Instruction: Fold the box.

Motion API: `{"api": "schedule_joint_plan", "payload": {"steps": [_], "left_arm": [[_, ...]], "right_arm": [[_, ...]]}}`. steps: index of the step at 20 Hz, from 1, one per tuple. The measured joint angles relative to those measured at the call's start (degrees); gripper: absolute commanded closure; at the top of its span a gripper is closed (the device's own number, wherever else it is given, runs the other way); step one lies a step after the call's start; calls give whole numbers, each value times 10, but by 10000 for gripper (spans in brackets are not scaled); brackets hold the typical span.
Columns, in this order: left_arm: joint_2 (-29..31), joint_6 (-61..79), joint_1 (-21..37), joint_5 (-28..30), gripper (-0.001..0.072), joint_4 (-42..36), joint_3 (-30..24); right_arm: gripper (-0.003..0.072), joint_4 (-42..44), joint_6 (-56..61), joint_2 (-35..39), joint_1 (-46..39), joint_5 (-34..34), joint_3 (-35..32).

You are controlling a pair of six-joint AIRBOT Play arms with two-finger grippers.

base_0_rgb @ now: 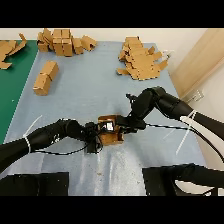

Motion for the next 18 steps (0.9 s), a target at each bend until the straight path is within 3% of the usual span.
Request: {"api": "schedule_joint_plan", "payload": {"steps": [2,4,5,10,14,18], "left_arm": [[0,0,0,-1,246,4,0],[0,0,0,-2,245,8,0],[0,0,0,-2,246,9,0],[0,0,0,-4,245,12,0],[0,0,0,-7,245,14,0],[0,0,0,-7,245,15,0]], "right_arm": [[481,0,-9,0,-16,-8,6],[659,0,-17,0,-33,-11,10],[679,0,-24,0,-43,-12,12],[681,15,-118,-7,-125,15,14],[681,166,-309,-53,-221,49,15],[682,302,-466,-138,-253,51,15]]}}
